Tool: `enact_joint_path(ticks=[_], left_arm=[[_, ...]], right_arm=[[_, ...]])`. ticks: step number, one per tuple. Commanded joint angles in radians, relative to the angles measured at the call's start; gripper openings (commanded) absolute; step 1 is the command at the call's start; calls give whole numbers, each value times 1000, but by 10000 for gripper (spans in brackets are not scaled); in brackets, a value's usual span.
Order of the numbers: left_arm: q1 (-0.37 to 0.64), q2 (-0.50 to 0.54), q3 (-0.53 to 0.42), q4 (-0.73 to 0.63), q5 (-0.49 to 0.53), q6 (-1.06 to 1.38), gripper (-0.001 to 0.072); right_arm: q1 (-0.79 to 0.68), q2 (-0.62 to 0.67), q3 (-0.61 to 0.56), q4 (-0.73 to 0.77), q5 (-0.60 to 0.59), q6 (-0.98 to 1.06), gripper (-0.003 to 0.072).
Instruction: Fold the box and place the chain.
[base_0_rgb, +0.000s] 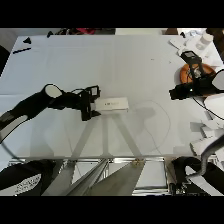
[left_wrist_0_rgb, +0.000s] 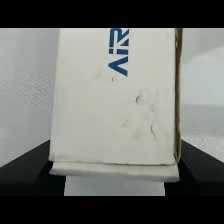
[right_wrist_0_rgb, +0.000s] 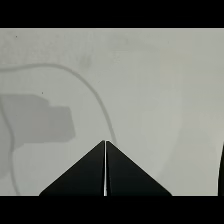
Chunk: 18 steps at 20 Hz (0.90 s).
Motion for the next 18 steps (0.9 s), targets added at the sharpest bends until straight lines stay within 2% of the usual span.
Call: enact_joint_path(ticks=[1,4,6,9,11,12,14,18], left_arm=[[0,176,2,88,50,-154,7],[0,360,2,226,149,-363,6],[3,468,2,373,195,-519,4],[3,577,1,698,214,-907,2],[8,616,1,940,203,-1222,2],[28,626,1,1017,191,-1360,2],[116,630,1,1064,152,-1532,2],[360,599,1,1027,150,-1580,3]], right_arm=[[-1,0,1,0,0,0,10],[-1,0,1,0,0,0,10],[-1,0,1,0,0,0,10],[-1,0,1,0,0,0,10],[-1,0,1,0,0,0,10],[-1,0,1,0,0,0,10],[-1,0,1,0,0,0,10],[-1,0,1,0,0,0,10]])
